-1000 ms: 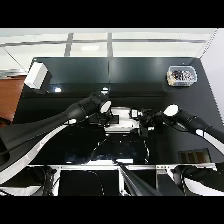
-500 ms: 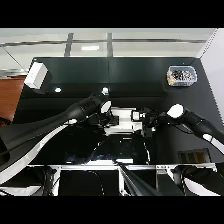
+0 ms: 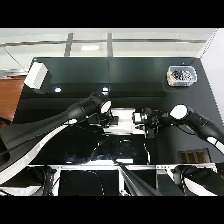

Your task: Fold the box and place the chain.

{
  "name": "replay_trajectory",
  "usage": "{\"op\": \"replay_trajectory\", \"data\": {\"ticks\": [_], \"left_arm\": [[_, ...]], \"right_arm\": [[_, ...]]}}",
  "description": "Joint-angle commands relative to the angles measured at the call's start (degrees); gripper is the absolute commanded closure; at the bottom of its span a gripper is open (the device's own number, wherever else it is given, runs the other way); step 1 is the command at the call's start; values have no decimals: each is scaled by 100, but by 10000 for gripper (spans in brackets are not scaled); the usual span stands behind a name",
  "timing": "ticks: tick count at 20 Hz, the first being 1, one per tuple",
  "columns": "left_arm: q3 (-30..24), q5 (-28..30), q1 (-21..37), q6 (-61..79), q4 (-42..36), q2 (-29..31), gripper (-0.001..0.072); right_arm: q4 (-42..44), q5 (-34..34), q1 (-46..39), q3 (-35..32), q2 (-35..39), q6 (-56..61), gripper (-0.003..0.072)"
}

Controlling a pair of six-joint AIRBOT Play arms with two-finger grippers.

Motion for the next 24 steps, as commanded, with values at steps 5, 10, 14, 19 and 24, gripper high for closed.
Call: {"op": "replay_trajectory", "data": {"ticks": [5,10,14,19,24], "left_arm": [[0,9,4,-4,-31,0,685],[0,7,4,-4,-31,0,685],[0,7,7,-4,-31,0,685],[0,-13,7,-4,-37,0,684],[0,-33,7,-4,-39,0,684]], "right_arm": [[1161,-46,219,-2,-483,-9,580],[1108,13,197,-2,-525,260,615],[931,96,157,9,-463,850,666],[-527,1259,-911,570,570,5425,670],[-776,1399,-3150,275,850,8177,671]]}}
